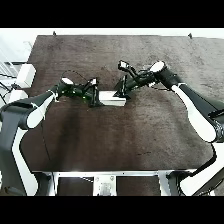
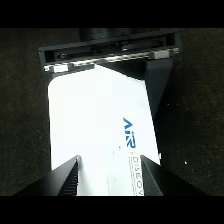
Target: Fold the box and place the chain.
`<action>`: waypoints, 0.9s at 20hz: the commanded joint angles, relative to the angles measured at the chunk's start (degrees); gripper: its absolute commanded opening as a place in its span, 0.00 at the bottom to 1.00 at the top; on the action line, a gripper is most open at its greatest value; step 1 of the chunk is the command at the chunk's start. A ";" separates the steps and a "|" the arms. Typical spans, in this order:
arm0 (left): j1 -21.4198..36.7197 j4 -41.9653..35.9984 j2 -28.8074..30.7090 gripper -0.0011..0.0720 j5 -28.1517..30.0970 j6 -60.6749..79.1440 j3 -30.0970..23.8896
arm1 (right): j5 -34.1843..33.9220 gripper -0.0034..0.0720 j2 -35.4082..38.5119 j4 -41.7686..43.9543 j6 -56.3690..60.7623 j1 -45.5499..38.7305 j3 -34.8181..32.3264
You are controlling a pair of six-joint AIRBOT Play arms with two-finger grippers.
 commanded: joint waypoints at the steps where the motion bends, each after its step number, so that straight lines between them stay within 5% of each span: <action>1: 0.00 0.02 0.02 0.81 0.00 0.02 0.04 | -1.44 0.60 -0.46 -0.13 -0.24 0.35 0.02; 12: 0.00 0.02 0.02 0.81 0.00 0.02 0.04 | -4.83 0.51 -0.55 -0.52 -0.22 0.33 0.87; 18: 0.00 0.02 0.02 0.81 0.00 0.02 0.04 | -2.47 0.24 -0.55 -1.36 -0.22 0.37 0.81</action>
